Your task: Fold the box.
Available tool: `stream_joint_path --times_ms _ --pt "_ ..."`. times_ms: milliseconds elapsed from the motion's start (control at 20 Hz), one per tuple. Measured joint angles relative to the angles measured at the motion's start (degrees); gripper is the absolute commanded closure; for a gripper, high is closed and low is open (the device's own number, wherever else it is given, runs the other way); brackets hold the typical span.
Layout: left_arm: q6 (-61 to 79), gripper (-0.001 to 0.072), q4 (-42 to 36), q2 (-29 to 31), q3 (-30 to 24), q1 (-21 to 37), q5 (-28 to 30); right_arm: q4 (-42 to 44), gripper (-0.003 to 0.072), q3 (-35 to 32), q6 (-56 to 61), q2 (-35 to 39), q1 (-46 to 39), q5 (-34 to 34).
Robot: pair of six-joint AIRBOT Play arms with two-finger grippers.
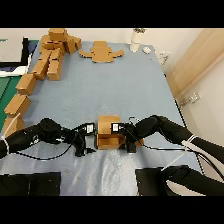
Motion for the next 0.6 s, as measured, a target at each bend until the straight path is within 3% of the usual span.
stream_joint_path --times_ms 600 --pt "0.76 -0.0008 -2.82 -2.73 1.97 -4.37 4.79 0.00 0.0175 0.00 -0.02 0.00 0.00 -0.02"
